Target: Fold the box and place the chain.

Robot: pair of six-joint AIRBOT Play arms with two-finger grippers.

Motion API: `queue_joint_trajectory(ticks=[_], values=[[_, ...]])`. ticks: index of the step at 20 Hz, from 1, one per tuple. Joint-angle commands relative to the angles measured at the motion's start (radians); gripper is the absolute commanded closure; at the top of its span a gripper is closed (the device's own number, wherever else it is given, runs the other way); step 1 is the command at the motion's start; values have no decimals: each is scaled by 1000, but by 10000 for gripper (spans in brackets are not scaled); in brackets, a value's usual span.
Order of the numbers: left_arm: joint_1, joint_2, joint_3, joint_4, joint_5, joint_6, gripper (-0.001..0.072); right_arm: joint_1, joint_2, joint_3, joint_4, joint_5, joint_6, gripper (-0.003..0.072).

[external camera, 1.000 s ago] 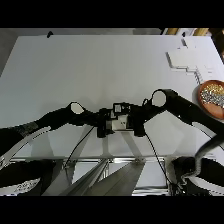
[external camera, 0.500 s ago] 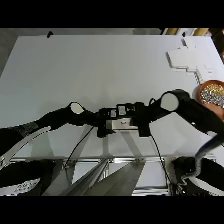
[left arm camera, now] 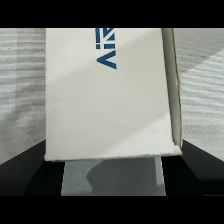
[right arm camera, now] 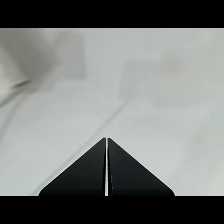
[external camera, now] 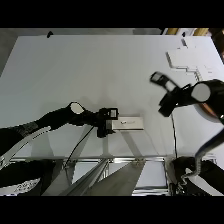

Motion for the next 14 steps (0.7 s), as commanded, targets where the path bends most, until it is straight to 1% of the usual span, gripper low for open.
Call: queue_joint_trajectory(ticks=[1, 5, 8, 14], values=[[0, 1, 0, 0, 0, 0, 376, -196, -19, 0, -55, -3, 225, 673], [0, 1, 0, 0, 0, 0, 376, -323, -73, -15, -112, 136, 383, 673], [0, 1, 0, 0, 0, 0, 376, -375, -80, -26, -97, 130, 457, 672], [0, 1, 0, 0, 0, 0, 376, -377, -80, -26, -99, 130, 466, 672]])
